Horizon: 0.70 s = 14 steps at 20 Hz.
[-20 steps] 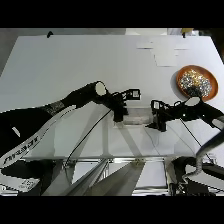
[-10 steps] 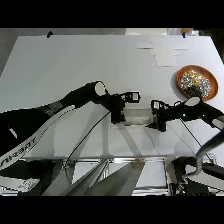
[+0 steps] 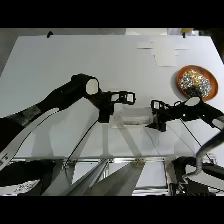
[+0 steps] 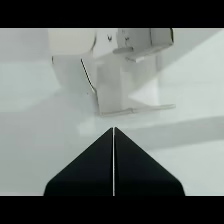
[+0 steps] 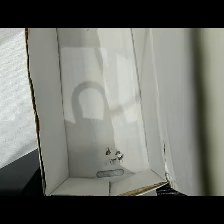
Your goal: Fold the box and place the chain.
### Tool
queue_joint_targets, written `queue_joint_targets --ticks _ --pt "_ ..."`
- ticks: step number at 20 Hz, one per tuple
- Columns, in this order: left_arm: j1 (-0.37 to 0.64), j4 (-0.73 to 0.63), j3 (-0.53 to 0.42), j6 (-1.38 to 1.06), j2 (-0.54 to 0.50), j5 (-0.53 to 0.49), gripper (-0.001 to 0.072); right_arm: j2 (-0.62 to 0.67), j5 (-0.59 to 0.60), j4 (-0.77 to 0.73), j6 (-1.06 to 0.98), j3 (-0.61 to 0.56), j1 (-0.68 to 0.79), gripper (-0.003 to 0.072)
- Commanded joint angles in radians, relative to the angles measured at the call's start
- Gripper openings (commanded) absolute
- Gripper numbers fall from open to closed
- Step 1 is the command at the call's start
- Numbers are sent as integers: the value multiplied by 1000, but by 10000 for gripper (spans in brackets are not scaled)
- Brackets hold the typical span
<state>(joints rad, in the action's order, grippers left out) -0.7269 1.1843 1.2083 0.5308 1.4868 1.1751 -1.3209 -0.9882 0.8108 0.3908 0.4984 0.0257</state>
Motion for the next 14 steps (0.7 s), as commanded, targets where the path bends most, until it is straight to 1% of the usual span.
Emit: queue_joint_targets --ticks 1,3,5,8,11,13,14 --pt "-14 8 1 123 -55 89 0 -1 0 0 0 0 -1 531" --pt "-53 -48 1 147 -55 64 0 -1 -1 0 0 0 -1 531" --pt "-105 -108 1 142 -55 -33 0 0 0 0 0 0 -1 531" --pt "-166 -148 1 151 -54 -280 0 -1 0 0 0 0 -1 531" --pt "-171 -185 1 255 -29 -563 0 -1 0 0 0 0 -1 531" --pt "-158 -181 1 358 16 -695 -1 -1 0 0 0 0 -1 531" --pt "-149 -182 1 416 41 -730 -1 -1 0 0 0 0 -1 531"
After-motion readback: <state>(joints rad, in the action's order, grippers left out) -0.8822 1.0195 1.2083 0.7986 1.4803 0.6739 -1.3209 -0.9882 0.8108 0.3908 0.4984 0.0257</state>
